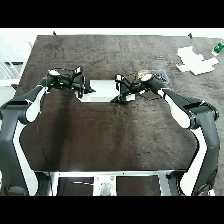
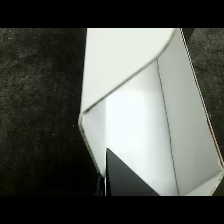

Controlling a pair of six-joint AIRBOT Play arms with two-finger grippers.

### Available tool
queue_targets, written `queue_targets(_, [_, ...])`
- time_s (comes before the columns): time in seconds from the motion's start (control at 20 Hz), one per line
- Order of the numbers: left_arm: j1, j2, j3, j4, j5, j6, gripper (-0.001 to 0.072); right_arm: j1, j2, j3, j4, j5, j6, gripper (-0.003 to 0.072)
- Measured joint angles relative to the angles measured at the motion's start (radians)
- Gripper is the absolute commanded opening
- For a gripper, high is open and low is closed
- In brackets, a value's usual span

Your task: Fold the box and place the chain.

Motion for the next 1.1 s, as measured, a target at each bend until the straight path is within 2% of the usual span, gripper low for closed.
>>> queue_targets(0.1, [0.000,0.000,0.000,0.000,-0.004,0.000,0.0025,0.000,0.000,0.000,0.000,0.000,0.000,0.0568])
queue_targets(0.15, [0.000,0.000,0.000,0.000,-0.006,0.000,0.0110,0.000,0.000,0.000,0.000,0.000,0.000,0.0567])
queue_targets(0.2, [-0.001,0.000,0.001,0.008,-0.006,-0.001,0.0282,0.000,0.000,0.000,-0.001,0.000,0.000,0.0567])
queue_targets(0.25, [0.000,-0.002,0.000,0.021,-0.010,-0.001,0.0331,0.000,0.000,0.000,-0.002,0.000,-0.001,0.0567])
queue_targets(0.55, [0.016,0.006,0.034,0.000,-0.048,0.000,0.0331,0.000,-0.001,0.000,-0.001,0.000,-0.001,0.0568])
queue_targets(0.8, [0.075,0.006,0.105,0.005,-0.153,-0.031,0.0331,0.000,0.000,0.000,0.000,0.000,0.000,0.0567])
queue_targets(0.9, [0.110,0.006,0.142,0.002,-0.206,-0.053,0.0325,0.000,-0.001,0.000,0.000,0.000,0.000,0.0567])
queue_targets(1.0, [0.142,0.007,0.177,0.001,-0.249,-0.083,0.0020,0.000,-0.001,0.000,0.000,0.000,0.000,0.0567])
queue_targets(1.1, [0.164,0.018,0.199,-0.003,-0.285,-0.123,0.0019,0.000,-0.001,0.000,0.000,0.000,0.000,0.0567])
